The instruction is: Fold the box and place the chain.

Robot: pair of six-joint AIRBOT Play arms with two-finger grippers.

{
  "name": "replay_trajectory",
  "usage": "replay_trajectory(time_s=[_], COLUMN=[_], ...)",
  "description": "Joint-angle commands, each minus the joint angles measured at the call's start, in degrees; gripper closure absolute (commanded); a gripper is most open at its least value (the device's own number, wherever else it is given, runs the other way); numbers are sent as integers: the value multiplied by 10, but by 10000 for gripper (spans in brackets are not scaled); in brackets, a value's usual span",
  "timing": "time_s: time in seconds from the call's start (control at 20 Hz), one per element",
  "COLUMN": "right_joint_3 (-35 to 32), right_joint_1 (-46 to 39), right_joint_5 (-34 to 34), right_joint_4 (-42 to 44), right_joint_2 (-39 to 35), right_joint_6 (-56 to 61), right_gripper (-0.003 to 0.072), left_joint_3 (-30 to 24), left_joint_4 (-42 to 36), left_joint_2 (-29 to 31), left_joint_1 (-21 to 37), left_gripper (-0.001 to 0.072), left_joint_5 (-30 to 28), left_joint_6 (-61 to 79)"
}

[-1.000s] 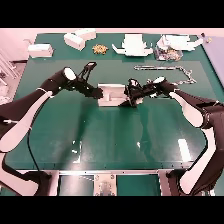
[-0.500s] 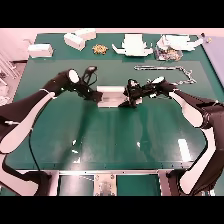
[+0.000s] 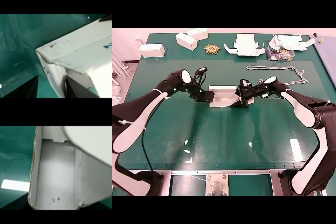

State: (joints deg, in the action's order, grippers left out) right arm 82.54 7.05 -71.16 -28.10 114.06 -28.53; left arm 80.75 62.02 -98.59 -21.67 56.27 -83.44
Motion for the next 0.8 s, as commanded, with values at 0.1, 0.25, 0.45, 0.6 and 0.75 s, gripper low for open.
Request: replay_trajectory(time_s=[0.1,0.25,0.45,0.6,0.75], right_joint_3=[0,0,0,0,0], right_joint_1=[0,0,0,0,0], right_joint_5=[0,0,0,0,0], right_joint_4=[0,0,0,0,0], right_joint_2=[0,0,0,0,0], right_joint_6=[0,0,0,0,0], right_gripper=[211,211,211,211,210], left_joint_3=[1,1,7,30,42], left_joint_4=[-25,-32,-17,32,97], left_joint_2=[0,0,0,-4,-5], left_joint_1=[0,0,-1,-4,-19], left_gripper=[318,318,317,317,317], left_joint_5=[-31,-33,-40,-5,16], left_joint_6=[-13,-42,-91,-130,-194])
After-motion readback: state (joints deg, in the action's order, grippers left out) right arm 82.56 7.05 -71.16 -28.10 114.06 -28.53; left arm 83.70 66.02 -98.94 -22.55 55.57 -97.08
